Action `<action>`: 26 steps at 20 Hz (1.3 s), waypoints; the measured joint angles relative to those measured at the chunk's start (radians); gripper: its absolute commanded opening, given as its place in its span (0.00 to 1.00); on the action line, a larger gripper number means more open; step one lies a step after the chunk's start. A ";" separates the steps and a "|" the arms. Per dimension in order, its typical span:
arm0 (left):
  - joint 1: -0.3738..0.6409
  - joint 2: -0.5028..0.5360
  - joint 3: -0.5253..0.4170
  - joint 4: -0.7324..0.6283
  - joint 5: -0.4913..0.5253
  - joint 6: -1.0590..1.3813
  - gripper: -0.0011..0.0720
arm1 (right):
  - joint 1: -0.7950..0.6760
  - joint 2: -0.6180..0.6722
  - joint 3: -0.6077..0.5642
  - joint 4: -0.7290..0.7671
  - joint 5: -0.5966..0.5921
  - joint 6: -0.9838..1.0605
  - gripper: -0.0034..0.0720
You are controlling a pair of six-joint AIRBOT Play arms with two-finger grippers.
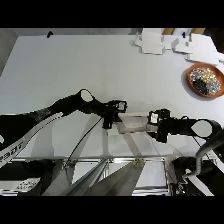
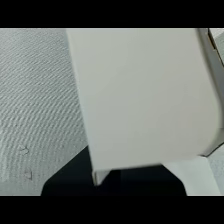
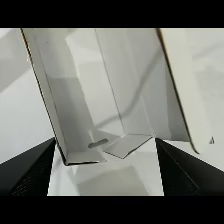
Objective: Fold the box and place the chain.
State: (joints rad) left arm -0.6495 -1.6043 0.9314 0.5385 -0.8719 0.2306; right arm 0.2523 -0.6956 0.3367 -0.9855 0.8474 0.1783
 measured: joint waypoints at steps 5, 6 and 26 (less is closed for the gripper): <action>0.000 0.000 0.000 0.000 0.000 0.000 0.03 | -0.025 -0.034 0.001 0.036 0.002 -0.041 0.95; 0.000 0.000 0.000 0.000 0.000 0.000 0.03 | -0.029 -0.044 0.001 0.039 0.001 -0.046 0.95; 0.000 0.000 0.000 0.000 0.001 0.001 0.03 | -0.178 -0.311 0.002 0.291 0.050 -0.483 0.91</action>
